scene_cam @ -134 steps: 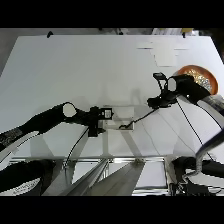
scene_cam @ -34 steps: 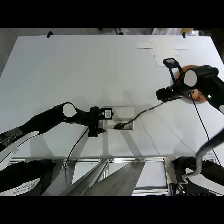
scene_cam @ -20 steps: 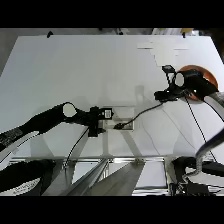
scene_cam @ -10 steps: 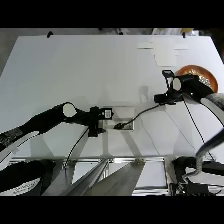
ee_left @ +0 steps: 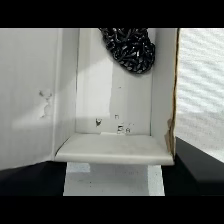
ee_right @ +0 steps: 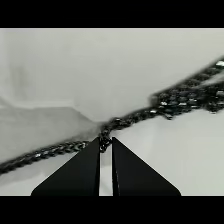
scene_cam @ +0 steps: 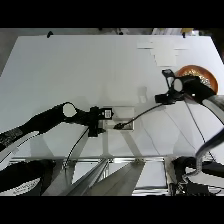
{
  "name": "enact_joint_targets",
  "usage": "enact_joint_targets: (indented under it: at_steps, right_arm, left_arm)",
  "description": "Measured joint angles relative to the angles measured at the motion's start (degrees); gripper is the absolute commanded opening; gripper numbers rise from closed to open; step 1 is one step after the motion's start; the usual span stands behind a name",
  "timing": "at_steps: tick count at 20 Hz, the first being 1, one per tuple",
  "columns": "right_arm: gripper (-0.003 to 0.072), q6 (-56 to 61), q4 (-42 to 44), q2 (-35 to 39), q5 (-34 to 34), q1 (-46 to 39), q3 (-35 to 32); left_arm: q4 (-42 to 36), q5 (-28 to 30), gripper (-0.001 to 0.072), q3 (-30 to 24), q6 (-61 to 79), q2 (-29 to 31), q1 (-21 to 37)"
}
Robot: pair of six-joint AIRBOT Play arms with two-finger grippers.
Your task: Fold the box and place the chain.
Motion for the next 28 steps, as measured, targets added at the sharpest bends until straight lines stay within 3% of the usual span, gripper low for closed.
enact_joint_targets:
  at_steps: [8,15,20,28]
  right_arm:
    - [0.0014,-6.0,8.9,21.5,5.9,0.1,0.0]
    - [0.0014,-13.1,26.6,36.6,10.9,0.1,0.0]
    - [0.0014,-16.1,36.9,40.3,11.8,4.1,0.0]
    - [0.0014,-17.7,39.5,39.8,3.6,17.5,0.0]
  left_arm:
    - [0.0,0.0,0.0313,0.0,0.0,0.0,0.0]
    - [0.0,-0.2,0.0313,0.0,0.0,0.0,0.0]
    - [0.0,-0.2,0.0313,0.0,0.0,0.0,0.0]
    - [0.0,-0.2,0.0313,0.0,0.0,0.0,0.0]
